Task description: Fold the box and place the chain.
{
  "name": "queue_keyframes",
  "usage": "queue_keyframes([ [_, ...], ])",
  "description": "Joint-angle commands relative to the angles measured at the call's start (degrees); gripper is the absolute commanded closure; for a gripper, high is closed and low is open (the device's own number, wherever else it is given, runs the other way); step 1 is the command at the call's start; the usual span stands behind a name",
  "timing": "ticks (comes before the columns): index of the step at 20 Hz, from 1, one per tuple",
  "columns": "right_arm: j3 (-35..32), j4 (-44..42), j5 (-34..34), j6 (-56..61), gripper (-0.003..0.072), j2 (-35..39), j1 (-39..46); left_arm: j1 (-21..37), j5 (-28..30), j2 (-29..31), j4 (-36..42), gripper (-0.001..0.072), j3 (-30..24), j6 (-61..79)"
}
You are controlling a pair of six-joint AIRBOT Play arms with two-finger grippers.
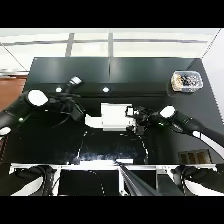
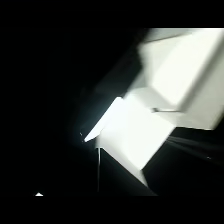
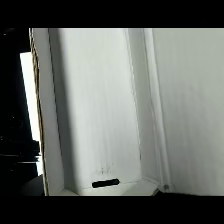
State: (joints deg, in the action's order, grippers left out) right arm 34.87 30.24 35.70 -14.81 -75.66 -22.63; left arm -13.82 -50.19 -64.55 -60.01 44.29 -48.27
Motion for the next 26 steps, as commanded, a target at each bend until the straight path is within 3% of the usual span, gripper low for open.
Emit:
queue_keyframes([
  [1,0.0,0.0,0.1,0.0,0.0276,0.0,0.0,7.6,-2.2,1.9,-5.4,0.0682,-1.9,-27.3],
  [5,0.0,0.0,0.1,0.0,0.0276,0.0,0.0,13.6,-5.6,-2.9,8.4,0.0683,-8.1,-27.6],
  [7,0.0,0.0,0.1,0.0,0.0276,0.0,0.0,12.7,-5.0,-6.3,14.8,0.0684,-10.3,-24.7],
  [13,0.0,0.0,0.1,0.0,0.0276,0.0,0.0,9.5,-4.2,-16.6,32.9,0.0684,-10.4,-13.9],
  [22,0.0,0.0,0.0,0.0,0.0276,0.0,0.0,7.3,-6.0,-17.6,34.1,0.0680,-10.2,-8.3],
  [23,0.0,0.0,0.0,0.0,0.0276,0.0,0.0,6.7,-6.0,-17.6,34.1,0.0670,-9.9,-8.2],
  [25,0.0,0.0,0.0,0.0,0.0276,0.0,0.0,5.9,-7.4,-17.6,34.2,0.0562,-8.5,-6.0],
  [26,0.0,0.0,0.0,0.0,0.0276,0.0,0.0,6.0,-8.6,-17.6,34.1,0.0446,-7.4,-5.7],
])
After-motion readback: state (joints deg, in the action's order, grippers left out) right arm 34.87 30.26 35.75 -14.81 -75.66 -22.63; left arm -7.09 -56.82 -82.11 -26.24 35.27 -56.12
